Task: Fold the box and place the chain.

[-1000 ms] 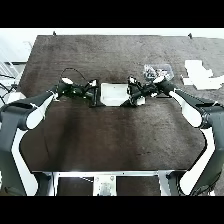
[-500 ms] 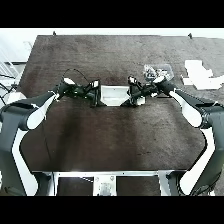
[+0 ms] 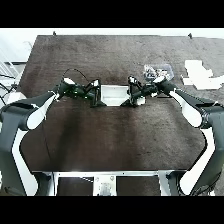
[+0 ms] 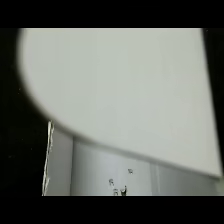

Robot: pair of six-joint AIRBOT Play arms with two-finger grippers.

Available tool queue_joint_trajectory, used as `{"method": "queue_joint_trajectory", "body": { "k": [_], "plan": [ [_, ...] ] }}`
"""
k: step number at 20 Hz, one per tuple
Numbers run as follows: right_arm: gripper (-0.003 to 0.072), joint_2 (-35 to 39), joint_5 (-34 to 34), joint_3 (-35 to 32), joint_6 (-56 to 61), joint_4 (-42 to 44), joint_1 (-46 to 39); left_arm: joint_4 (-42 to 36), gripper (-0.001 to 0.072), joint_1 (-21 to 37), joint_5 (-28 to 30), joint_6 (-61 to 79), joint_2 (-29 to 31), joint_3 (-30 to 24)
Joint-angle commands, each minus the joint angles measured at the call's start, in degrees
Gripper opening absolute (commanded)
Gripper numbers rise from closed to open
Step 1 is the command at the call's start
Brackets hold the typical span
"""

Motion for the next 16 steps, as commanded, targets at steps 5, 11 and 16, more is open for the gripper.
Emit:
{"method": "queue_joint_trajectory", "body": {
  "k": [5,11,16],
  "plan": [
    [0.0587,-0.02,0.11,0.00,0.02,-0.02,0.02,-0.15,0.0421,0.00,0.20,-0.09,-0.02,0.00],
    [0.0587,-0.02,0.09,0.00,0.02,0.24,0.02,-0.76,0.0421,0.00,0.02,-0.09,-0.04,0.00],
    [0.0588,0.00,0.11,0.02,0.04,1.16,0.02,-0.74,0.0421,0.00,0.04,-0.11,-0.02,0.00]
  ]
}}
